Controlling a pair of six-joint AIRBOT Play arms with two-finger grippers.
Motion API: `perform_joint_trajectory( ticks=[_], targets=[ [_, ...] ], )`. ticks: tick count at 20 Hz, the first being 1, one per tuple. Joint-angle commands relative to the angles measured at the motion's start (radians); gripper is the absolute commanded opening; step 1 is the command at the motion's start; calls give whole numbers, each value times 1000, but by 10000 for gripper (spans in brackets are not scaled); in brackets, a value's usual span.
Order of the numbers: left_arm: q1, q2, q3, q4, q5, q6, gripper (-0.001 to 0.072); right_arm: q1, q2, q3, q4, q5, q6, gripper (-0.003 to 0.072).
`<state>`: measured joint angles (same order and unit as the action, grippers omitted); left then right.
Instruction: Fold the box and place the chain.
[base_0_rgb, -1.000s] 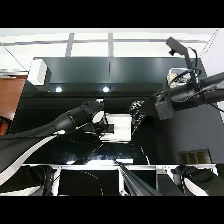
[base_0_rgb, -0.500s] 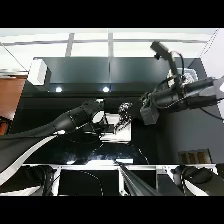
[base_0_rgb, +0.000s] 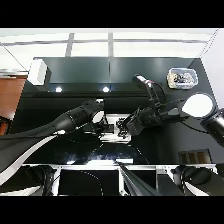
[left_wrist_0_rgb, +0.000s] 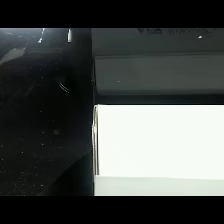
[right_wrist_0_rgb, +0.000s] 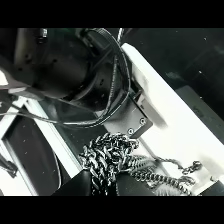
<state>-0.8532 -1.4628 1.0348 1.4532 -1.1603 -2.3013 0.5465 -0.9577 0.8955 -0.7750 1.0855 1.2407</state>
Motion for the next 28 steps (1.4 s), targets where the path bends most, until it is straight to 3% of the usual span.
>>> perform_joint_trajectory(
  ticks=[1, 6, 14, 19, 22, 28],
  targets=[
    [0, -1, 1, -4, 0, 0, 29, -3, -3, -18, -19, -43, 40, 8],
    [0, -1, 1, -4, 0, 0, 29, -17, -2, 1, 17, -8, 42, 8],
    [0, -1, 1, -3, -1, 0, 29, -17, 0, 162, 26, 64, 66, 8],
    [0, -1, 1, -4, 0, 0, 29, -16, 0, 167, 4, 72, 67, 7],
    [0, -1, 1, -3, 0, 0, 29, -16, -1, 87, -45, 66, 107, 8],
    [1, -2, 1, -6, -11, 0, 30, 35, -26, -105, -53, -117, 143, 8]
  ],
)
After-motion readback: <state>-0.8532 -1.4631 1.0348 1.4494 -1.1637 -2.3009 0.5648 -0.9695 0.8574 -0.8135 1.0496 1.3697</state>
